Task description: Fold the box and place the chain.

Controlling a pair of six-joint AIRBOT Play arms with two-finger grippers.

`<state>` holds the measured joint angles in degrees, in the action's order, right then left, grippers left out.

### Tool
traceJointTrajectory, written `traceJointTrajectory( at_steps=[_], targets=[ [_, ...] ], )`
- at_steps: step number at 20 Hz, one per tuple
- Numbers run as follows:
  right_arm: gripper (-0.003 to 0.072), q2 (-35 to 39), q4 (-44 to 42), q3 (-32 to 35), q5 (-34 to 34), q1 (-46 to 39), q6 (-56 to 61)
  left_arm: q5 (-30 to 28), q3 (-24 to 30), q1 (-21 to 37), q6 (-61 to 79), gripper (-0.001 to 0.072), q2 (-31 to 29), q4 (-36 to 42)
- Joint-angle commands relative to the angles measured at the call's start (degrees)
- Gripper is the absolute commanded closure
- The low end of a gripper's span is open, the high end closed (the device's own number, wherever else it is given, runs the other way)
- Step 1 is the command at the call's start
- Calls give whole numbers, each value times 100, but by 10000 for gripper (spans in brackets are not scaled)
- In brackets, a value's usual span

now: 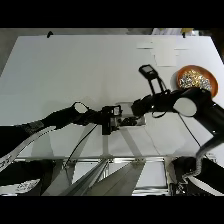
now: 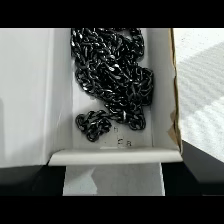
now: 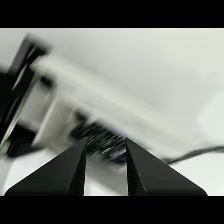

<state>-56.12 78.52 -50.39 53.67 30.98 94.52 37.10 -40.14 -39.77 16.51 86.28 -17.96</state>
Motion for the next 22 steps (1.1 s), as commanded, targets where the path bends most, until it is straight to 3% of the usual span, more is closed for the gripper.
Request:
traceJointTrajectory(
  at_steps=[1,2,7,8,9,10,12,14,22],
  targets=[
    [494,-15,291,-358,70,-920,-35,0,2,4,2,609,-4,-2],
    [524,-35,452,-358,52,-1220,-33,-2,2,4,2,609,-4,-2],
    [499,-745,907,-354,610,-2400,-33,0,2,4,2,609,-4,-2],
    [416,-935,964,-354,706,-2514,-31,0,2,4,2,609,-4,-2],
    [273,-1134,1019,-354,793,-2588,-33,0,2,4,0,609,-4,-2],
    [238,-1314,1023,-354,866,-2625,-55,0,2,4,2,609,-4,-2],
    [245,-1637,1021,-354,887,-2634,-52,0,2,4,2,609,-4,-2],
    [309,-1912,1019,-354,866,-2634,-46,0,2,4,2,609,-4,-2],
    [313,-2350,1019,-352,682,-2634,-48,0,2,4,2,609,-4,-2]
  ],
)
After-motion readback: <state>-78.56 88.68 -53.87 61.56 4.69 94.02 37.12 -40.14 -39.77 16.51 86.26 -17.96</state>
